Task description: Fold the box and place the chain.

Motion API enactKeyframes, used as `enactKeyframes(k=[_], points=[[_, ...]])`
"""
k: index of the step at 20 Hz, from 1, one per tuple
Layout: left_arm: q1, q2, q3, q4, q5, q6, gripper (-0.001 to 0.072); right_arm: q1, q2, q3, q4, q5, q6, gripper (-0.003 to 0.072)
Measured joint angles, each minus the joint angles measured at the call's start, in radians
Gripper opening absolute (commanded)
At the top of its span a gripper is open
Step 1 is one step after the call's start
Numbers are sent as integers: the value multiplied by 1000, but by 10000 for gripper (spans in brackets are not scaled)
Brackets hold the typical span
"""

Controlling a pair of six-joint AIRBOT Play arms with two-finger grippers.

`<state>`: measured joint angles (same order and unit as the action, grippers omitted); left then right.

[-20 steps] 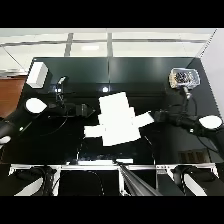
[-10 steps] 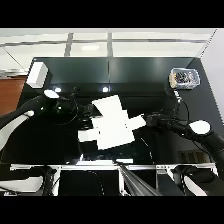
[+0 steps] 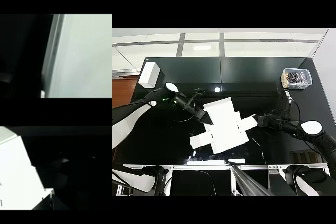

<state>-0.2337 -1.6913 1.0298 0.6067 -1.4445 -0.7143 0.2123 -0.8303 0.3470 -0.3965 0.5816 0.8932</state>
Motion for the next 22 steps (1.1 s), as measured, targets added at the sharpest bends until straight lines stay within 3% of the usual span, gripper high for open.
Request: enactKeyframes(k=[1, 2, 3, 4, 7, 12, 16, 22], points=[[-4, -2, 3, 0, 3, 10, 24, 0, 0, 0, -3, 2, 0, 29], [-7, -3, 6, 7, 10, 20, 23, 0, 0, 0, -8, 5, 0, 268], [-9, -3, 10, 7, 18, 27, 22, 0, 0, 0, -11, 8, 0, 621], [-10, -3, 14, 9, 22, 33, 22, -3, 1, 3, -18, 12, 0, 676], [-11, 26, 25, 20, 34, 46, 20, -43, 6, 66, -101, 84, -3, 676], [-51, 183, -6, 84, 65, 108, 20, -106, 8, 288, -408, 330, -82, 675], [-126, 330, -115, 108, 275, 363, 24, -118, 9, 338, -517, 415, -248, 674], [-217, 323, -168, 111, 524, 687, 24, -107, 8, 252, -546, 441, -494, 674]])
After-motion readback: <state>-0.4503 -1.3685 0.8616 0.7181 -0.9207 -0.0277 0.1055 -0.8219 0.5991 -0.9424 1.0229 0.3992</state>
